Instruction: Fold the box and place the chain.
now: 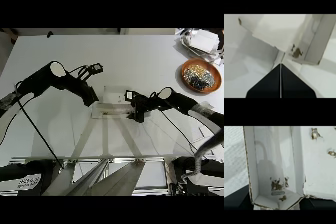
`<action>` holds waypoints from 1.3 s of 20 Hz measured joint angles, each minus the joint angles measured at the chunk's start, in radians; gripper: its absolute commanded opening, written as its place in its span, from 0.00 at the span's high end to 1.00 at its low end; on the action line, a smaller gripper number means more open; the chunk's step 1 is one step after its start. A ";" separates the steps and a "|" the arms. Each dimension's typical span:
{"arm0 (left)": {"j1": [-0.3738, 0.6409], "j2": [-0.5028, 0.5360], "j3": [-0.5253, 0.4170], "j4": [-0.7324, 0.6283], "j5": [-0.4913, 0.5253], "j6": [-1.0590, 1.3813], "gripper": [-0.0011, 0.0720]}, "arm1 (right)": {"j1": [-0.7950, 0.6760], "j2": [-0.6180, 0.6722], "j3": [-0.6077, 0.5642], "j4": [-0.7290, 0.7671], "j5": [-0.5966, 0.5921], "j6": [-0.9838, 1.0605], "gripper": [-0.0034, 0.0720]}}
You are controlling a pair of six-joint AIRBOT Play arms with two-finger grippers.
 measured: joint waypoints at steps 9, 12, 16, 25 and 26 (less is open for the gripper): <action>-0.025 0.024 -0.140 0.036 -0.027 0.245 0.88 | 0.000 0.000 0.000 0.000 0.000 0.000 0.56; -0.027 0.024 -0.176 0.048 0.034 0.275 0.58 | 0.000 0.000 0.000 0.000 0.000 0.000 0.56; -0.027 0.025 -0.193 0.076 0.133 0.325 0.58 | 0.000 0.000 0.000 0.000 0.000 0.000 0.56; -0.036 0.025 -0.199 0.029 0.208 0.651 0.59 | 0.000 0.000 0.000 0.000 0.000 0.000 0.56; -0.038 0.025 -0.199 0.019 0.212 0.667 0.59 | 0.000 0.000 0.000 0.000 0.000 0.000 0.56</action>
